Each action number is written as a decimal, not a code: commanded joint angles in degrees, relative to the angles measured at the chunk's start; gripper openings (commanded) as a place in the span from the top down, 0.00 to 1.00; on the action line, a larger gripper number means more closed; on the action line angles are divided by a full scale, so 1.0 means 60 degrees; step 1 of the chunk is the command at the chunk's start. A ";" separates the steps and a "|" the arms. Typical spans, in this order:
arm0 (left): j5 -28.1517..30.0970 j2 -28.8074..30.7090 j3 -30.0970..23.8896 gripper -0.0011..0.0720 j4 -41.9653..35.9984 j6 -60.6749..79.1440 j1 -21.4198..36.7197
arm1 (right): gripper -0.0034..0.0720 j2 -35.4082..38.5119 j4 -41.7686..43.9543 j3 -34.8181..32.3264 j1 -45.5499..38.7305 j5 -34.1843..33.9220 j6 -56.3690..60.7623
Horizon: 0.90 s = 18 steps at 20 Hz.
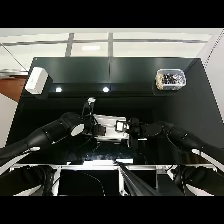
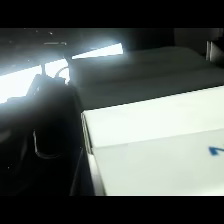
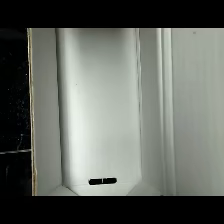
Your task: Fold the box and place the chain.
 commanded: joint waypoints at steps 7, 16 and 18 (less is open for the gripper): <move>-0.0266 -0.0317 0.0153 0.63 -0.0004 -0.0896 -0.0098 | 0.25 -0.0004 0.0000 0.0000 0.0000 0.0000 0.0000; -0.1140 -0.1056 0.0991 0.63 0.0226 -0.1107 -0.0098 | 0.25 -0.0004 0.0000 0.0000 0.0000 0.0000 0.0000; -0.1140 -0.1056 0.1111 0.64 0.0288 -0.1111 -0.0087 | 0.25 -0.0004 0.0000 0.0000 0.0000 0.0000 0.0000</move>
